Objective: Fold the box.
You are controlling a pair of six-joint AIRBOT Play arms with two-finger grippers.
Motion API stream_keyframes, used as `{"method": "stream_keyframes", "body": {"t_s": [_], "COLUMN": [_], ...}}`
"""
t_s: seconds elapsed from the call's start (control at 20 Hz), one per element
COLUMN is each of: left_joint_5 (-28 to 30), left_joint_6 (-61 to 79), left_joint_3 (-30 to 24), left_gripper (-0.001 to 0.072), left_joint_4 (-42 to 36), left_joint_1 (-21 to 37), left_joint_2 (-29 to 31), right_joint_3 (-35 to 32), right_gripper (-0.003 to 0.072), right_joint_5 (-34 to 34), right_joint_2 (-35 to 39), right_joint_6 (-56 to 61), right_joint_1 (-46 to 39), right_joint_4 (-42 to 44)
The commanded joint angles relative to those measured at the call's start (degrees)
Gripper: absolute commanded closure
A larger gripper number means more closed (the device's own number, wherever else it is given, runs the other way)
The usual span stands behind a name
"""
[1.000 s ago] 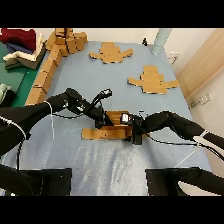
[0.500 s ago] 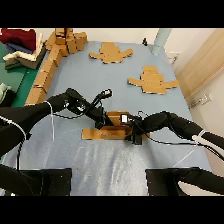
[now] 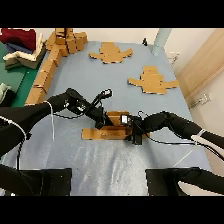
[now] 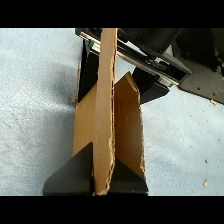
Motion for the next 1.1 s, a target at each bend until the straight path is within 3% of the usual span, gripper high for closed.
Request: {"method": "stream_keyframes", "body": {"t_s": [0.0, 0.45, 0.5, 0.6, 0.75, 1.0, 1.05], "left_joint_5": [0.0, 0.1, 0.2, 0.1, -1.2, -8.2, -10.6], "left_joint_6": [0.0, 0.0, 0.0, -1.1, -7.6, -33.9, -38.1], "left_joint_3": [0.0, 0.0, 0.0, 0.0, 0.3, 0.3, 0.3], "left_gripper": [0.0695, 0.0693, 0.0667, 0.0031, 0.0015, 0.0015, 0.0061], "left_joint_4": [0.0, -1.0, -0.8, -0.8, 1.7, 19.8, 21.1], "left_joint_1": [0.0, 0.0, 0.1, 1.0, 3.9, 9.5, 9.7], "left_joint_2": [0.0, 0.0, 0.0, 0.1, 1.8, 9.6, 10.3], "right_joint_3": [0.0, 0.0, 0.0, 0.0, 0.0, 0.0, 0.0], "right_gripper": [0.0182, 0.0182, 0.0182, 0.0182, 0.0182, 0.0181, 0.0182], "right_joint_5": [0.0, -0.7, -0.7, -0.7, -0.7, -0.7, -0.7], "right_joint_2": [0.0, 0.0, 0.0, 0.0, 0.0, 0.0, 0.0], "right_joint_6": [0.0, 0.0, 0.0, 0.0, 0.0, 0.0, 0.0], "right_joint_1": [0.0, 0.0, 0.0, 0.0, 0.0, 0.0, 0.0], "right_joint_4": [0.0, 0.0, 0.0, 0.0, 0.0, 0.0, 0.0]}}
